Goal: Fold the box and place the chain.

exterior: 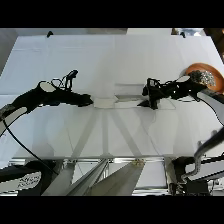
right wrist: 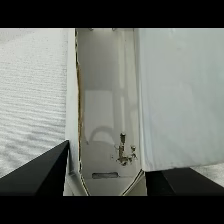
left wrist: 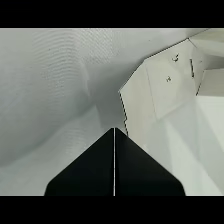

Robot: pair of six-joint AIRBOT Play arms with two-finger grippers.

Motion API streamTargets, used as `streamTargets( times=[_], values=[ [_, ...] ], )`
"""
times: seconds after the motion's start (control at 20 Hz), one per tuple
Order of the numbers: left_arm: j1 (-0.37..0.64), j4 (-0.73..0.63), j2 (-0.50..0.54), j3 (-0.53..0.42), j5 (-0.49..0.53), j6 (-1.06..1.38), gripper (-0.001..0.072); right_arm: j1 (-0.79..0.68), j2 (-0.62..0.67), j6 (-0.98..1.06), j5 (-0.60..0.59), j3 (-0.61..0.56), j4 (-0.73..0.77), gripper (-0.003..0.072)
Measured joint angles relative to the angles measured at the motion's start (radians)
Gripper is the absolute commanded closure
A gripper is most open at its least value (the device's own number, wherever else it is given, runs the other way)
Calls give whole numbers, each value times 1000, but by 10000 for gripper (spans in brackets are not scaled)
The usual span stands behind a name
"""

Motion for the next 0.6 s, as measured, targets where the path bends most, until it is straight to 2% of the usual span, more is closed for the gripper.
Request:
streamTargets(
  times=[0.25,0.6],
  values=[
    [-24,-14,-8,0,28,-20,702,0,0,0,0,0,0,282],
    [-69,-112,-39,0,84,2,702,0,0,0,0,0,0,282]
  ],
)
